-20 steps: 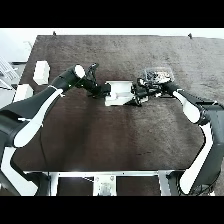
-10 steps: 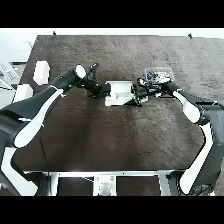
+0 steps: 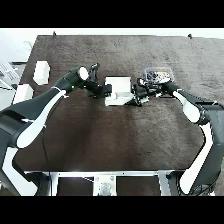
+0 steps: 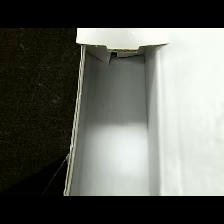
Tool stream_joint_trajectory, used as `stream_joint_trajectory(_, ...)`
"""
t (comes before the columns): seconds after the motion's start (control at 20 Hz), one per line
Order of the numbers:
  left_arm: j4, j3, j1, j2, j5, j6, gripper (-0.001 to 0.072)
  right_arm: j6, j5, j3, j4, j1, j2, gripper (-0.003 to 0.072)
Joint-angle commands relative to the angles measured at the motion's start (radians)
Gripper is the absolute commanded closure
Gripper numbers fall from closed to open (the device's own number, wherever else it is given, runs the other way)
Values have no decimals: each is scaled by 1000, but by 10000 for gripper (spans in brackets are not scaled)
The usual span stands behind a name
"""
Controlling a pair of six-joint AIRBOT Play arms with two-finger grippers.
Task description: Fold the box and place the chain.
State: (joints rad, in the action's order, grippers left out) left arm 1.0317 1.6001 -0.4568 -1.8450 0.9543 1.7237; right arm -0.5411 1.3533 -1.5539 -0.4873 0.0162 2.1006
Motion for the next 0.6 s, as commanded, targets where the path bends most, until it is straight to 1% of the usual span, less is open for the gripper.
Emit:
stream_joint_trajectory(0.0, 16, 0, -8, -5, -12, 14, 366, -2, 2, 0, 0, 1, 0, 208)
stream_joint_trajectory(0.55, -18, 3, -8, -4, -11, 11, 364, -2, 2, 0, 0, 1, 0, 208)
